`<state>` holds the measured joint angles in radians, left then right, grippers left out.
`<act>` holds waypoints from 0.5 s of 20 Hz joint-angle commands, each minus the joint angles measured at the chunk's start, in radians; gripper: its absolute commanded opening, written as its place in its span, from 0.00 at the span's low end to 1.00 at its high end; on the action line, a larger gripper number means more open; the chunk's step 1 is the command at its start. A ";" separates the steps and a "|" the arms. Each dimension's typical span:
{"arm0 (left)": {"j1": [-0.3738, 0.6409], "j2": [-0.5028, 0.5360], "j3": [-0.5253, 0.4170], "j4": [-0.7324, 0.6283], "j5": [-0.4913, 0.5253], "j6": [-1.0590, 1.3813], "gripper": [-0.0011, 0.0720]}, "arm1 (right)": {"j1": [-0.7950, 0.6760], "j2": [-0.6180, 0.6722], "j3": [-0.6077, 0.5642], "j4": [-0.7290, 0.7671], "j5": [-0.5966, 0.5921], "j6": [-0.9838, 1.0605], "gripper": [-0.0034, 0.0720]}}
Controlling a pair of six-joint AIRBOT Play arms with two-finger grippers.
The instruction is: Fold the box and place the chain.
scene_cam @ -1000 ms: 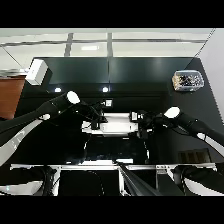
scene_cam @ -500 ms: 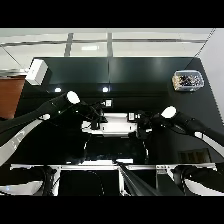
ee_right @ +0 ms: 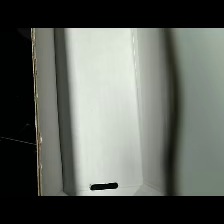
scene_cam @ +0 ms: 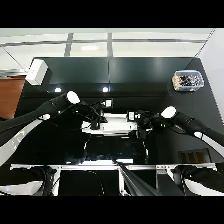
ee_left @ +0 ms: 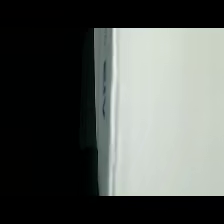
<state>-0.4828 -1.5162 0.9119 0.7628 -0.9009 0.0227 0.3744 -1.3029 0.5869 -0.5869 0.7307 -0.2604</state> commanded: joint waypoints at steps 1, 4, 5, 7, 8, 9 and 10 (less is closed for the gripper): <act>0.000 0.000 0.001 -0.001 0.001 0.000 0.05 | 0.001 -0.001 0.001 -0.002 -0.002 0.001 0.69; 0.000 0.006 0.003 0.000 0.000 -0.001 0.07 | 0.001 -0.001 0.001 -0.001 -0.002 0.001 0.69; 0.002 0.019 0.009 0.001 -0.001 -0.003 0.26 | 0.001 -0.001 0.001 -0.001 -0.002 0.001 0.69; 0.009 0.066 0.016 0.007 -0.005 -0.022 0.91 | 0.001 -0.001 0.001 -0.001 -0.002 0.001 0.69; 0.016 0.098 0.016 0.026 -0.005 -0.055 0.99 | 0.001 -0.001 0.001 -0.001 -0.002 0.001 0.69; 0.025 0.137 0.016 0.071 -0.016 -0.103 0.99 | 0.001 -0.001 0.001 -0.001 -0.002 0.001 0.69; 0.037 0.175 0.015 0.133 -0.039 -0.169 0.99 | 0.001 0.000 0.001 -0.001 -0.003 0.001 0.69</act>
